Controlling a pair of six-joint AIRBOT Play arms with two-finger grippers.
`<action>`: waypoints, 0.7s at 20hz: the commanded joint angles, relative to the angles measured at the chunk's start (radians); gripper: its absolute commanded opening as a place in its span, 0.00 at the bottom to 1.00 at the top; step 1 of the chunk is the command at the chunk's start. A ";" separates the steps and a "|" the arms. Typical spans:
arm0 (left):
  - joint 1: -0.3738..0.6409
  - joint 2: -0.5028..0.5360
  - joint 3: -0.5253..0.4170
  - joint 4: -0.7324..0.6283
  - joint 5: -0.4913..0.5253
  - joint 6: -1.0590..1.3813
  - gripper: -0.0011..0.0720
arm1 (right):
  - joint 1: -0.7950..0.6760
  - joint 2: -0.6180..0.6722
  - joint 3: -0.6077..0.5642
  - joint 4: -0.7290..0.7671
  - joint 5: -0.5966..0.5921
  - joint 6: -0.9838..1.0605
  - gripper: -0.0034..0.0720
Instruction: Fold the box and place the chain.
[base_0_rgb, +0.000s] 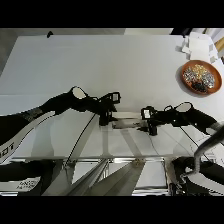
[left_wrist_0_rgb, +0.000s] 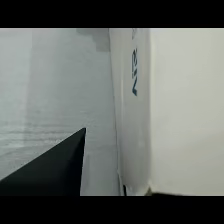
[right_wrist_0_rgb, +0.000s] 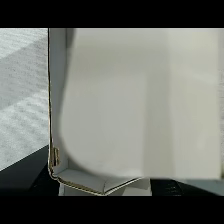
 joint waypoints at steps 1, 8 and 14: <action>0.003 0.023 0.000 0.004 0.008 -0.002 0.61 | 0.000 0.000 0.001 0.000 0.000 0.000 0.65; 0.003 0.093 0.000 0.224 0.008 -0.216 0.61 | 0.000 0.000 0.001 0.000 0.000 0.000 0.65; 0.002 0.203 0.000 0.326 -0.034 -0.343 0.60 | 0.000 0.000 0.001 0.000 0.000 0.000 0.65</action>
